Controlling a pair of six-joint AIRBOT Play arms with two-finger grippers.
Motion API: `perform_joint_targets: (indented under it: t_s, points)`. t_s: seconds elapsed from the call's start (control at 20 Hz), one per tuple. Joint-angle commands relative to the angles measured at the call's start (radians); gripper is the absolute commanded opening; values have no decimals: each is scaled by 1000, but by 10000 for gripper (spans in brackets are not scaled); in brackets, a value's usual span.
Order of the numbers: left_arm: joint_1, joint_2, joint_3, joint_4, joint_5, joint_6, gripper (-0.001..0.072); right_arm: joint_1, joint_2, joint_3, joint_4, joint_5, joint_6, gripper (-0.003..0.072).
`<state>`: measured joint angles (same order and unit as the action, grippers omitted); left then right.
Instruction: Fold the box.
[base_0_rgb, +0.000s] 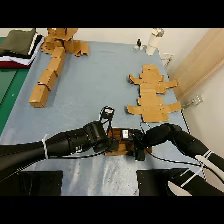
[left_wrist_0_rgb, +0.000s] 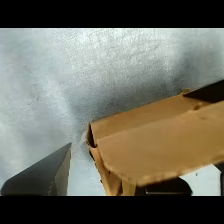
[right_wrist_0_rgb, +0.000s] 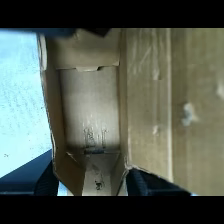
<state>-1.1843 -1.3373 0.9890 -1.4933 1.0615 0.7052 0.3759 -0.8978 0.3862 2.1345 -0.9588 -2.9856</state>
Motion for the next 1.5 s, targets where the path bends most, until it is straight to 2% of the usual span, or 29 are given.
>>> perform_joint_targets:
  t_s: [0.0,0.15,0.35,0.4,0.5,0.55,0.6,0.7,0.75,0.8,1.05,1.15,1.2,1.3,1.4,1.45]
  points:
    - [0,-10,1,-80,-3,13,433,0,0,1,0,0,0,501]
    - [0,-32,1,-141,-49,13,429,0,0,1,0,0,0,501]
    - [0,-63,1,-145,-58,-14,422,0,0,1,0,0,0,500]
    - [0,-66,1,-145,-58,-15,352,0,0,1,0,0,0,501]
    - [0,-66,1,-136,-59,-45,344,0,0,1,0,0,0,501]
    - [0,-66,1,-122,-59,-67,254,0,0,1,0,0,0,500]
    - [0,-66,1,-114,-60,-74,227,0,0,1,0,0,0,501]
    - [0,-66,1,-103,-58,-97,225,0,0,1,0,0,0,500]
    - [0,-66,1,-103,-56,-96,148,0,0,1,0,0,0,500]
    - [0,-66,1,-103,-50,-93,115,0,0,1,0,0,0,501]
    - [0,-66,1,-104,-43,-93,103,0,0,1,0,0,0,500]
    - [0,-66,1,-104,-43,-93,107,0,0,1,0,0,0,500]
    - [0,-65,1,-108,-43,-93,164,0,0,1,0,0,0,501]
    - [0,-65,1,-135,-41,-97,534,0,0,1,0,0,0,501]
    - [0,-64,3,-175,-36,-97,552,0,0,1,0,0,0,501]
    - [1,-64,7,-185,-27,-97,494,0,0,1,0,0,0,500]
